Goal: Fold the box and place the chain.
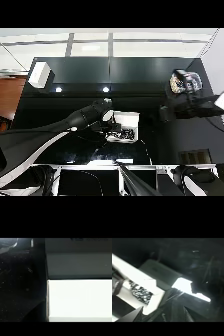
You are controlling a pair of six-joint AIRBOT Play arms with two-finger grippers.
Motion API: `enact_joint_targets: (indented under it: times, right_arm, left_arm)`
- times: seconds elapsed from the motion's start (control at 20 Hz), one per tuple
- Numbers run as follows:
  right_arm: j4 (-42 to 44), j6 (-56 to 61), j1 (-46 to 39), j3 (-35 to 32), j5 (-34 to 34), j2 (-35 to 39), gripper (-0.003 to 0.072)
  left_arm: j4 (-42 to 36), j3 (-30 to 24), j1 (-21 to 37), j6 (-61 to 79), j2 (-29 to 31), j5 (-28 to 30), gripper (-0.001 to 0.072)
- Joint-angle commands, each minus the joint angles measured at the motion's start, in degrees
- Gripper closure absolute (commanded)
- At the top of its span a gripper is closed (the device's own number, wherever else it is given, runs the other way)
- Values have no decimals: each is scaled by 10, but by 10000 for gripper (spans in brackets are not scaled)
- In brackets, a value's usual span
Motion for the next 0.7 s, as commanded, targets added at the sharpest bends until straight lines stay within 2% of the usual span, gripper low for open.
enact_joint_targets:
  times: [0.0, 0.15, 0.2, 0.25, 0.3, 0.5, 0.65]
  right_arm:
    - [-22, 0, -60, 7, 30, 38, 93]
    - [-16, 0, -60, 7, 34, 40, 93]
    - [-12, 0, -60, 7, 35, 40, 93]
    - [-10, 0, -60, 7, 35, 40, 93]
    - [-9, 0, -60, 7, 35, 40, 93]
    - [-9, 0, -60, 7, 34, 40, 93]
    - [-9, 2, -60, 7, 35, 40, 93]
  left_arm:
    - [9, 6, 0, -10, 1, 1, 681]
    - [17, 17, 0, -37, 1, 0, 672]
    - [17, 24, 0, -40, 1, -7, 521]
    - [21, 31, -1, -40, 1, -16, 255]
    - [32, 39, -1, -39, 2, -30, 112]
    - [70, 60, -1, 100, 46, -73, 110]
    - [90, 23, 9, 187, 130, -57, 110]
